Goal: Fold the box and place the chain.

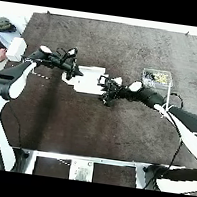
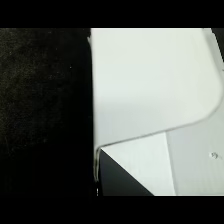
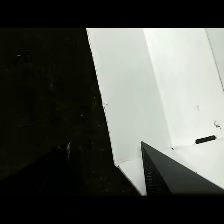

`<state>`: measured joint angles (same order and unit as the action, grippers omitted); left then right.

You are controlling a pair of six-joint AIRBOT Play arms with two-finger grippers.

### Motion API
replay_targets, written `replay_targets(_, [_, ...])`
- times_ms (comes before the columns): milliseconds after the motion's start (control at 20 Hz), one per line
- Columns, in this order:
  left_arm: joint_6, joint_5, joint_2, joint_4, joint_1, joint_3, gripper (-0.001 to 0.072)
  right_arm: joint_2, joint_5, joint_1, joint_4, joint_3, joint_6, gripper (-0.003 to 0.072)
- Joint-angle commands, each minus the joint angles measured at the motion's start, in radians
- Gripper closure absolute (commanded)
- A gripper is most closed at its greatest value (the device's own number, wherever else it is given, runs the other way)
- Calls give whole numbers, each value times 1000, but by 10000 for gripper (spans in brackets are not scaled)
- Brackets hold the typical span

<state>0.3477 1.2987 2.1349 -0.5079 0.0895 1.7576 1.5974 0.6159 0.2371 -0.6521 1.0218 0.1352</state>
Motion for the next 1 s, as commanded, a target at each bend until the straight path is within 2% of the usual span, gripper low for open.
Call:
replay_targets(0, [0,-1,1,0,-1,1,698,20,-60,1,-14,5,4,193])
replay_targets(200, [0,-1,1,0,-1,1,698,20,-123,-4,-14,50,26,193])
replay_targets(400, [0,-1,1,0,-1,1,698,20,5,-47,-1,143,26,193])
replay_targets(800, [0,-1,1,0,-1,1,698,83,-33,-55,-3,196,55,190])
replay_targets(900, [0,-1,1,0,-1,1,698,86,-35,-63,1,215,47,118])
replay_targets(950, [0,-1,1,0,-1,1,698,86,-27,-68,1,220,45,111])
